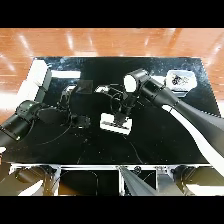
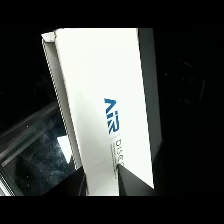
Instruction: Fold the box and place the chain.
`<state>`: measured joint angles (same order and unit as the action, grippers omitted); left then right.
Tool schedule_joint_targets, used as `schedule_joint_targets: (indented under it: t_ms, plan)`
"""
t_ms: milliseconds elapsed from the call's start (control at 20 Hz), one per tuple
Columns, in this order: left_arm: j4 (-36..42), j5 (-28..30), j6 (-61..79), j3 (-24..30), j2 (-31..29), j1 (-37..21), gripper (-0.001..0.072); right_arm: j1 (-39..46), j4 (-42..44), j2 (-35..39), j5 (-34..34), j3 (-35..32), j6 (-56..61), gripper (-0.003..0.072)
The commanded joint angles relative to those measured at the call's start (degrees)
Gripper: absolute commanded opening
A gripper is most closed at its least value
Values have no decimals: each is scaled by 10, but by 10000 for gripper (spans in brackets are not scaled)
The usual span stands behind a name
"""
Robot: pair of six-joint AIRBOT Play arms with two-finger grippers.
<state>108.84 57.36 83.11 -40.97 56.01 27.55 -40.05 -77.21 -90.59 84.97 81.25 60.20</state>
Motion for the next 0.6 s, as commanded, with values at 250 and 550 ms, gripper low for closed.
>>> schedule_joint_targets:
  t_ms: [250, 550]
  plan:
    - [-34, -11, -54, 0, 0, -1, 440, -20, -11, 0, 23, 0, 6, 202]
    - [-34, -10, -54, 0, 0, 0, 440, -42, -36, 0, 26, 0, 21, 212]
